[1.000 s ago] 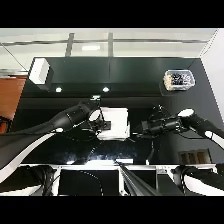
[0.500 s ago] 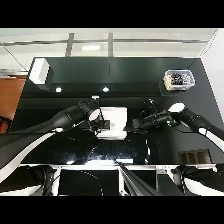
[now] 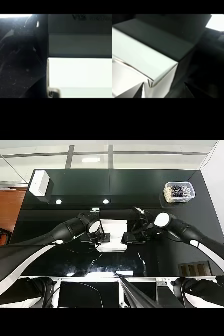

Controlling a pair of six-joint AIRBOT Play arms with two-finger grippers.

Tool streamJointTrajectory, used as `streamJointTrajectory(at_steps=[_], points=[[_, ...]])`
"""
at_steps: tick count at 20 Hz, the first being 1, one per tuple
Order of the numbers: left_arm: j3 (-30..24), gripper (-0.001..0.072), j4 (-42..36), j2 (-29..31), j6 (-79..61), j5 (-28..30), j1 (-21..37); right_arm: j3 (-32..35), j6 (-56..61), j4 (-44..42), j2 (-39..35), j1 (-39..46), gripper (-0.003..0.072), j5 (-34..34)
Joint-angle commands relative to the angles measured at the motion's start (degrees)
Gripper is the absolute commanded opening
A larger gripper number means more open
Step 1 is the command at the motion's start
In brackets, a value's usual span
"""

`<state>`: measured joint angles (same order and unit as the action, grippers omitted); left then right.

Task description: Fold the box and place the chain.

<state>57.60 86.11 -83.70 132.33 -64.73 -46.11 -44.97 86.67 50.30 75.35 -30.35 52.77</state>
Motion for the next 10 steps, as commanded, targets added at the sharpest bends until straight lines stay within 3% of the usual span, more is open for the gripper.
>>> streamJointTrajectory(at_steps=[1, 2, 5, 6, 7, 10], points=[[0.04, 0.0031, 0.22, -0.02, -0.09, -0.5, 0.02, -7.15, 23.85, 22.69, 0.04, -7.78, 0.0552, 0.26], [0.04, 0.0031, 0.24, -0.02, -0.09, -0.5, 0.02, -8.5, 28.87, 26.53, 0.04, -9.62, 0.0485, 1.55], [0.04, 0.0031, 0.46, -0.02, -0.07, -1.84, 0.02, -10.4, 43.43, 35.98, 0.24, -14.73, 0.0484, 6.01], [0.04, 0.0031, 0.46, -0.02, -0.09, -1.77, 0.02, -10.62, 45.4, 36.09, 0.44, -15.65, 0.0454, 6.4], [0.04, 0.0031, 0.52, -0.02, -0.07, -1.7, 0.02, -10.78, 46.82, 35.78, 0.63, -16.39, 0.037, 6.32], [0.04, 0.0031, 0.72, -0.02, -0.07, -1.31, 0.02, -10.84, 51.6, 35.21, 1.36, -17.57, 0.0366, 7.52]])
